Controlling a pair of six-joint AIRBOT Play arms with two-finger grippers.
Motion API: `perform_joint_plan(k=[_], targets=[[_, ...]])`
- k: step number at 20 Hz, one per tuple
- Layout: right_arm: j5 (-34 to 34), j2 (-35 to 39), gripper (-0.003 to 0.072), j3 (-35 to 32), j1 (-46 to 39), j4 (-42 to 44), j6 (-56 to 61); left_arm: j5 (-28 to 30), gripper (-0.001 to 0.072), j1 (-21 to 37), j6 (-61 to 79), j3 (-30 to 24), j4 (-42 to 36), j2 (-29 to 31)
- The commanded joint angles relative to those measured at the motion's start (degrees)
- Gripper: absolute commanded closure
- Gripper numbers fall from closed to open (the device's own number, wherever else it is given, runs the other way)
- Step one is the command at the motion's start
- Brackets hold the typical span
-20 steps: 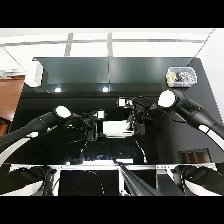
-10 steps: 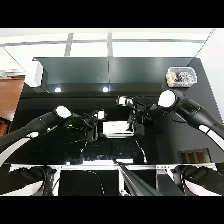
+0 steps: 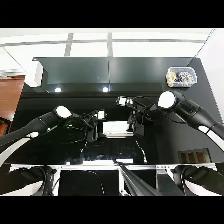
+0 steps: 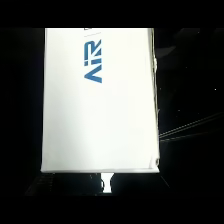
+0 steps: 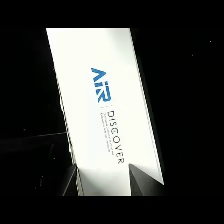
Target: Fold the box and place the chain.
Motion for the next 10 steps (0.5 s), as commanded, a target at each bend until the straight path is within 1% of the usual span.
perform_joint_plan(k=[1, 4, 7, 8, 10], targets=[[3.6, 0.2, 0.0308, 0.0, 0.0, -0.2, 3.0, 0.1, 0.0321, 0.0, 0.0, 0.0, 0.0, 0.0], [4.3, 0.4, 0.0308, 0.0, 0.0, -0.2, 6.3, 0.1, 0.0321, 0.0, 0.0, 0.0, 0.0, 0.0], [4.4, 0.5, 0.0308, 0.2, 0.0, -0.2, 6.6, 0.1, 0.0321, 0.0, 0.0, 0.0, 0.0, 0.0], [4.9, 0.7, 0.0308, 0.9, -0.1, -0.2, 7.5, 0.1, 0.0321, 0.0, 0.0, 0.0, 0.0, 0.0], [6.8, 1.7, 0.0308, 3.5, -1.4, -0.1, 13.6, 0.1, 0.0320, 0.0, 0.0, 0.0, 0.0, 0.0]])
